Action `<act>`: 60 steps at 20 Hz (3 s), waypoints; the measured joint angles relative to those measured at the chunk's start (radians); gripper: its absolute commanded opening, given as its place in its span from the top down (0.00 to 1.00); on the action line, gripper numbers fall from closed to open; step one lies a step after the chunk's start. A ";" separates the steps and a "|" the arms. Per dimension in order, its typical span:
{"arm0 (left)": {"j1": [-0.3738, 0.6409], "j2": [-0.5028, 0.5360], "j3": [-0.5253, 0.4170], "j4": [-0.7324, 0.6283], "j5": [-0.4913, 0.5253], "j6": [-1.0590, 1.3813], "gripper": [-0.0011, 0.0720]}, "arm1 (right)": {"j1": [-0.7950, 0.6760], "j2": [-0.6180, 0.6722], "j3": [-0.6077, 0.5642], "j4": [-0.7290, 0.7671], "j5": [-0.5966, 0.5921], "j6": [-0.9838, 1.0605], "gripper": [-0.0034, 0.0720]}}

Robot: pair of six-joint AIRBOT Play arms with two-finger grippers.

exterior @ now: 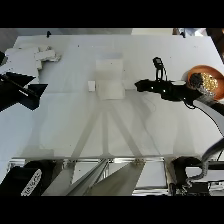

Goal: Fold the box and place the chain.

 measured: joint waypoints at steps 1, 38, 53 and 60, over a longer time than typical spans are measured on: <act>0.000 0.000 0.000 0.000 0.000 0.000 0.36 | 0.001 0.000 0.000 0.000 -0.003 -0.001 0.95; -0.114 -0.781 0.429 -0.336 -0.128 -0.016 0.02 | 0.002 -0.002 0.000 0.000 -0.011 -0.004 0.95; -0.091 -1.328 0.874 -0.463 -0.183 0.181 0.02 | 0.002 -0.002 0.000 0.000 -0.011 -0.004 0.95; -0.146 -1.373 0.895 -0.462 -0.121 0.239 0.13 | 0.002 -0.002 0.000 0.000 -0.011 -0.004 0.95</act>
